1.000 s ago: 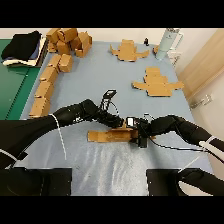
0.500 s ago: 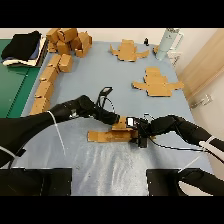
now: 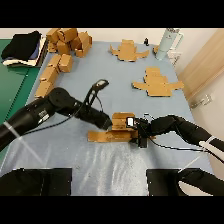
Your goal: Fold the box.
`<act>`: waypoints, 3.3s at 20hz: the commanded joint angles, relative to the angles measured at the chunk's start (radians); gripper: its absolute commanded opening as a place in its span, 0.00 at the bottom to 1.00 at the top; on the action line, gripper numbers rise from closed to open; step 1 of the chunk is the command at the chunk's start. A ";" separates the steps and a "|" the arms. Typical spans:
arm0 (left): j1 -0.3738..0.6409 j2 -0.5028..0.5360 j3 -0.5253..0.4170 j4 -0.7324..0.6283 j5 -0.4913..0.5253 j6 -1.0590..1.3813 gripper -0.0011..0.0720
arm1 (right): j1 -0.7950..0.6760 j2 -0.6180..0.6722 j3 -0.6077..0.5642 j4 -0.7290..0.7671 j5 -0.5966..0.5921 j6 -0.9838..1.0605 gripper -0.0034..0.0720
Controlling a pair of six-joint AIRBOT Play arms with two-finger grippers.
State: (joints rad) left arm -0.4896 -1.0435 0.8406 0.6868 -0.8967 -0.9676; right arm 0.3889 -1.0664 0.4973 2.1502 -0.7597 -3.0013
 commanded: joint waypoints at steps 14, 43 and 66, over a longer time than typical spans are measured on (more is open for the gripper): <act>-0.093 0.014 -0.164 0.321 0.138 0.432 0.98 | 0.000 0.000 0.000 0.000 0.000 0.000 0.69; -0.028 -0.230 -0.169 -0.202 0.218 1.005 0.33 | 0.000 0.000 0.000 0.000 0.000 0.000 0.69; -0.059 -0.257 -0.169 -0.324 0.262 1.095 0.37 | 0.000 0.000 0.000 0.000 0.000 0.000 0.69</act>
State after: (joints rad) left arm -0.5476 -1.3006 0.6712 0.3729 -0.6357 0.1272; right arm 0.3885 -1.0664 0.4973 2.1498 -0.7601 -3.0020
